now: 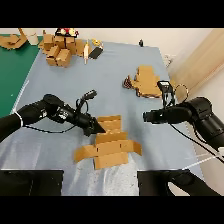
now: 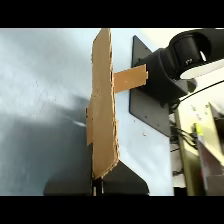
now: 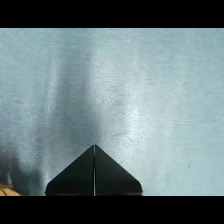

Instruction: Fold the box.

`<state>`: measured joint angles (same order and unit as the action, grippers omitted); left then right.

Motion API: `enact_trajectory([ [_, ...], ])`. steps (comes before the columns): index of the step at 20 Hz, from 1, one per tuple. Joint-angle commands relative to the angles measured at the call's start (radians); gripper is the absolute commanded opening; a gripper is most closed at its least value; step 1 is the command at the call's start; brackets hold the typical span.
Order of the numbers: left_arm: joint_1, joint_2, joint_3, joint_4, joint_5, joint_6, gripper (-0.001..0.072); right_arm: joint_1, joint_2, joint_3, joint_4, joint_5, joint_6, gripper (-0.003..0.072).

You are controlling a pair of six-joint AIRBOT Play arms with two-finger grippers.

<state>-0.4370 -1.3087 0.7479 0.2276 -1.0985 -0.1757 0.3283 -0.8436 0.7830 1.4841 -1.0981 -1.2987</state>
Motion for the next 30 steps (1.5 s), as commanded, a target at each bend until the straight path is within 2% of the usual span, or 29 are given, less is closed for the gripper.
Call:
enact_trajectory([
  [1, -0.077, 0.023, 0.029, -0.014, 0.091, 0.057, 0.0012, -0.021, -0.037, 0.015, 0.024, 0.027, 0.036, 0.0004],
  [3, -0.087, 0.020, 0.042, -0.004, 0.104, 0.059, 0.0012, -0.021, -0.078, 0.015, 0.051, 0.052, 0.036, 0.0004],
  [7, -0.085, 0.020, 0.040, 0.163, 0.097, 0.057, 0.0012, -0.015, -0.130, 0.014, 0.103, 0.042, 0.036, 0.0004],
  [9, -0.085, 0.021, 0.037, 0.200, 0.097, 0.059, 0.0012, -0.002, -0.130, 0.005, 0.101, 0.043, 0.047, 0.0004],
  [16, -0.087, 0.023, -0.063, 0.087, 0.098, 0.188, 0.0011, -0.003, -0.130, -0.043, 0.095, 0.077, 0.053, 0.0004],
  [21, -0.089, 0.084, -0.123, -0.032, 0.106, 0.271, 0.0012, -0.003, -0.137, -0.049, 0.094, 0.084, 0.053, 0.0004],
  [24, -0.100, 0.101, -0.169, -0.026, 0.143, 0.321, 0.0012, -0.003, -0.137, -0.049, 0.094, 0.103, 0.053, 0.0003],
  [30, -0.100, 0.101, -0.174, -0.025, 0.177, 0.381, 0.0012, -0.003, -0.137, -0.049, 0.087, 0.106, 0.053, 0.0004],
])
